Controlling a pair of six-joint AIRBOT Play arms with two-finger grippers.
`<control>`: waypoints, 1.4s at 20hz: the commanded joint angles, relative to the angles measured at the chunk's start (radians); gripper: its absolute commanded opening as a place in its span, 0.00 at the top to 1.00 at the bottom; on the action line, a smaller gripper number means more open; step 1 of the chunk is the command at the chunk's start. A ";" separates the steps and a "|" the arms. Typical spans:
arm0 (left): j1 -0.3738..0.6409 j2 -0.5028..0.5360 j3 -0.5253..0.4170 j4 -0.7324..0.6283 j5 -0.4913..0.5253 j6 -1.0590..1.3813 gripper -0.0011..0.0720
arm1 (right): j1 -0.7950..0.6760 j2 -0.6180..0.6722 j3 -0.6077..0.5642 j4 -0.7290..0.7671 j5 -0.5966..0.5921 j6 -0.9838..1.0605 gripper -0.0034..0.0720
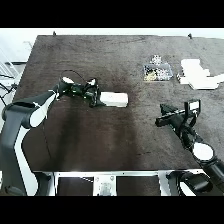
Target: Fold the box and place the chain.
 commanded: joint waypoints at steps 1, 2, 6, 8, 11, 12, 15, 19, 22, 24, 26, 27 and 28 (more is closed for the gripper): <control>0.000 0.000 0.000 0.000 -0.011 0.000 0.35 | -0.056 0.026 -0.043 -0.013 0.003 -0.002 0.94; 0.000 0.000 0.000 0.000 -0.011 0.000 0.35 | -0.077 0.026 -0.046 -0.018 0.031 -0.013 0.94; 0.000 0.000 0.000 0.000 -0.011 0.000 0.35 | -0.159 0.026 -0.047 -0.026 0.135 -0.020 0.94; 0.000 0.000 0.000 0.000 -0.011 0.000 0.35 | -0.179 0.026 -0.057 -0.026 0.134 -0.039 0.94; 0.000 0.000 0.000 0.000 -0.011 0.000 0.36 | -0.211 0.026 -0.088 -0.026 0.126 -0.041 0.94; 0.000 0.000 0.000 0.000 -0.011 0.000 0.36 | -0.222 0.026 -0.089 -0.027 0.117 -0.041 0.94; 0.001 0.002 0.001 0.000 -0.044 -0.021 0.92 | -0.230 0.026 -0.089 -0.027 0.049 -0.041 0.94; 0.008 0.012 0.025 -0.001 -0.109 -0.093 0.96 | -0.231 0.025 -0.090 -0.028 0.021 -0.041 0.94; 0.029 0.093 0.024 0.001 -0.076 -0.173 0.97 | -0.231 0.025 -0.090 -0.028 0.021 -0.041 0.94; 0.061 0.169 0.023 0.001 -0.014 -0.233 0.97 | -0.231 0.025 -0.090 -0.028 0.021 -0.041 0.94; 0.107 0.246 0.021 0.002 0.061 -0.317 0.97 | -0.231 0.025 -0.090 -0.028 0.021 -0.041 0.94; 0.134 0.278 0.019 0.002 0.116 -0.375 0.97 | -0.231 0.025 -0.090 -0.028 0.021 -0.041 0.94; 0.169 0.314 0.011 0.002 0.179 -0.424 0.97 | -0.231 0.025 -0.090 -0.027 0.021 -0.041 0.94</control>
